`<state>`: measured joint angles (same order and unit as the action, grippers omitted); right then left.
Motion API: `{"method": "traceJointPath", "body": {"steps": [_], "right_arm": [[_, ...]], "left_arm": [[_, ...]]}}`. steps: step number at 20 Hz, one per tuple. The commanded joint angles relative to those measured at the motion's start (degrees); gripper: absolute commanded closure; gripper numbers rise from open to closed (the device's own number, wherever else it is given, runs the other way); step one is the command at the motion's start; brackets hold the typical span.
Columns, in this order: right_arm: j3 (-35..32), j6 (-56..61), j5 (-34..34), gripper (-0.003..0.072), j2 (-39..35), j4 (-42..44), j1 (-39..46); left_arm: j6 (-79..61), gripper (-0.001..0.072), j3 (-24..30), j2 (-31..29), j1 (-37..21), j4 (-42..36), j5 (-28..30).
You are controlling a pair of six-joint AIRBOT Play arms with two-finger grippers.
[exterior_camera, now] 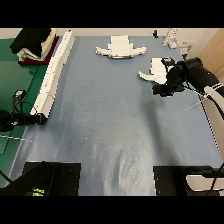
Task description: Fold the box.
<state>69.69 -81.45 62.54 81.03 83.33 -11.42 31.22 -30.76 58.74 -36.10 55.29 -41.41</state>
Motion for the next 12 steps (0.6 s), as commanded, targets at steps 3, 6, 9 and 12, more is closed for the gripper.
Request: {"method": "traceJointPath", "body": {"steps": [3,6,9,12], "right_arm": [[0.04,0.02,0.00,0.0670,0.02,0.00,0.02],[0.04,0.00,-0.02,0.0670,0.02,0.00,0.02],[0.04,0.02,0.00,0.0670,0.02,0.00,0.02],[0.04,0.02,0.00,0.0670,0.02,0.00,0.02]], "left_arm": [[-0.33,0.0231,-0.07,0.11,0.04,0.00,-0.07],[0.28,0.0016,-0.07,0.11,0.04,0.02,-0.04],[0.35,0.0016,-0.09,-0.59,-0.09,0.94,-0.20],[4.48,0.0015,-1.11,-4.17,-0.09,5.73,-2.73]]}}
